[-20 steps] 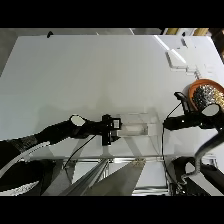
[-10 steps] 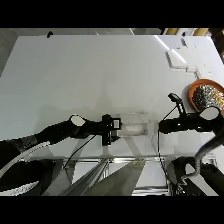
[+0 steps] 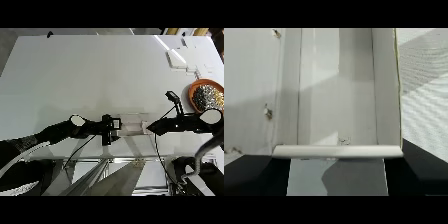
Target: Fold the box and place the chain.
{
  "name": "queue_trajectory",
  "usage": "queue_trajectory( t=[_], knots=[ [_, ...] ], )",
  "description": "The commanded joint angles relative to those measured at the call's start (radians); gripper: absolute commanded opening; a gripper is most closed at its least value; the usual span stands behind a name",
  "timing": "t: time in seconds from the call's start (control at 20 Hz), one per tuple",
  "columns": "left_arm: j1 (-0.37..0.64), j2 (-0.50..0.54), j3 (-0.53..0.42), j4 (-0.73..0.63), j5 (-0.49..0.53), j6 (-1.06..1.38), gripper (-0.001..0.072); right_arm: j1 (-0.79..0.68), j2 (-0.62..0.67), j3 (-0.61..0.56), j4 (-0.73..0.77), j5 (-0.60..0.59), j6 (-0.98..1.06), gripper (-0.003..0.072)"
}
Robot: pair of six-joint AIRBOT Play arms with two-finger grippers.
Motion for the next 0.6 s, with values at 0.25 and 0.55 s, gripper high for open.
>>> queue_trajectory(
  t=[0.25,0.55],
  knots=[
    [0.0,0.001,0.0,0.0,0.0,0.0,0.0273,0.064,0.003,0.0,-0.106,-0.089,0.143,0.0415],
    [0.0,0.001,0.0,0.0,0.0,0.0,0.0273,0.236,0.002,0.042,-0.179,-0.17,0.376,0.0414]
  ],
)
